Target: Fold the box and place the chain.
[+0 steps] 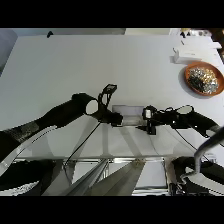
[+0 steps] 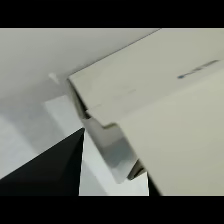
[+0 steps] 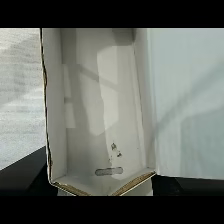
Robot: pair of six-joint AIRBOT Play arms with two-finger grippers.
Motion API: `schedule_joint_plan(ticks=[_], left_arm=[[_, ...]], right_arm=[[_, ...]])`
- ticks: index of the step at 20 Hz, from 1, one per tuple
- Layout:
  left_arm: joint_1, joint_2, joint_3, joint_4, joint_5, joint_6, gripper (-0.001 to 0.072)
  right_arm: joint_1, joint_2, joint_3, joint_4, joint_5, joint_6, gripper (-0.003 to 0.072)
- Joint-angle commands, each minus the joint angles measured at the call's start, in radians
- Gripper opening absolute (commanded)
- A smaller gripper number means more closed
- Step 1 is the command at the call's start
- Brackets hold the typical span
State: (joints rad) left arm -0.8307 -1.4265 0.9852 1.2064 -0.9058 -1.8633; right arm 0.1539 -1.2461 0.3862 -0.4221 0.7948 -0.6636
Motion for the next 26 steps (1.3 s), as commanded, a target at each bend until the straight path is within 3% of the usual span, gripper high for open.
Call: schedule_joint_plan(ticks=[1,8,10,13,20,22,23,26], left_arm=[[-0.018,-0.021,0.049,0.097,-0.091,-0.160,0.0410],[-0.050,-0.176,0.268,0.103,-0.267,-0.343,0.0406],[-0.069,-0.215,0.306,0.138,-0.277,-0.434,0.0385],[-0.081,-0.236,0.305,0.199,-0.268,-0.539,0.0385],[-0.081,-0.241,0.272,0.201,-0.256,-0.547,0.0381],[-0.081,-0.241,0.267,0.205,-0.241,-0.549,0.0238],[-0.082,-0.241,0.264,0.204,-0.228,-0.571,0.0206],[-0.093,-0.241,0.262,0.226,-0.219,-0.607,0.0206]], right_arm=[[0.000,0.000,0.001,0.000,0.002,0.000,0.0416],[0.000,0.000,0.001,0.000,0.002,0.000,0.0416],[0.000,0.000,0.001,0.000,0.002,0.000,0.0416],[0.000,0.000,0.001,0.000,0.002,0.000,0.0416],[0.000,0.000,0.001,0.000,0.002,0.000,0.0416],[0.000,0.001,0.001,0.000,0.002,0.000,0.0416],[0.000,0.000,0.001,0.000,0.002,0.000,0.0416],[0.000,0.000,0.001,0.000,0.002,0.000,0.0416]])
